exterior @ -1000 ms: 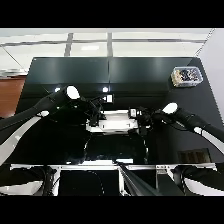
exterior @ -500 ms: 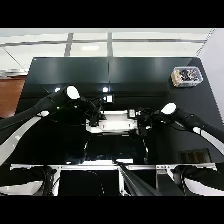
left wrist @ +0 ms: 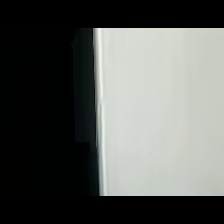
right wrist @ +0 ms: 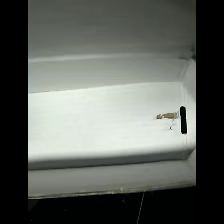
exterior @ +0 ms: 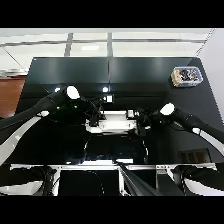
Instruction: Fold the box and place the chain.
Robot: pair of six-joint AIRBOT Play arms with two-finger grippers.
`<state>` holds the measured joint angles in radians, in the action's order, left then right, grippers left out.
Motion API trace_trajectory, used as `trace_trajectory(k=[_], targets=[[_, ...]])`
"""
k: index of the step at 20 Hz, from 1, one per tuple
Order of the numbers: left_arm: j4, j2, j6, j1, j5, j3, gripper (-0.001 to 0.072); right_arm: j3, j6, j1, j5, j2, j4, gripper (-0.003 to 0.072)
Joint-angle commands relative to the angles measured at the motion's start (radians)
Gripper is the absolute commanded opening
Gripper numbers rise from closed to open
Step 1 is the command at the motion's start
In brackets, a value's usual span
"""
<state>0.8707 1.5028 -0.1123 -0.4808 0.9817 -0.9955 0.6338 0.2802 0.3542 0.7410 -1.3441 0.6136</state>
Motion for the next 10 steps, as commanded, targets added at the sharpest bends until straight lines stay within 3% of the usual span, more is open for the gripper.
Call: trace_trajectory(k=[1,4,6,7,8,10], targets=[[0.0,0.0,0.0,0.0,-0.001,-0.001,0.0028,0.0,0.0,0.001,-0.008,-0.001,0.005,0.0485],[0.002,-0.002,-0.003,0.0,0.021,-0.005,0.0046,0.0,0.0,0.001,-0.009,-0.001,0.004,0.0484],[0.033,-0.022,-0.084,0.002,0.066,-0.028,0.0434,0.0,0.0,0.001,-0.009,-0.001,0.004,0.0484],[0.076,-0.041,-0.17,0.005,0.089,-0.047,0.0546,0.0,0.0,0.001,-0.009,-0.001,0.004,0.0484],[0.137,-0.065,-0.265,0.01,0.119,-0.067,0.0582,0.0,0.0,0.001,-0.009,-0.001,0.004,0.0485],[0.283,-0.135,-0.44,0.027,0.193,-0.098,0.0584,0.0,0.0,0.001,-0.009,-0.001,0.004,0.0484]])
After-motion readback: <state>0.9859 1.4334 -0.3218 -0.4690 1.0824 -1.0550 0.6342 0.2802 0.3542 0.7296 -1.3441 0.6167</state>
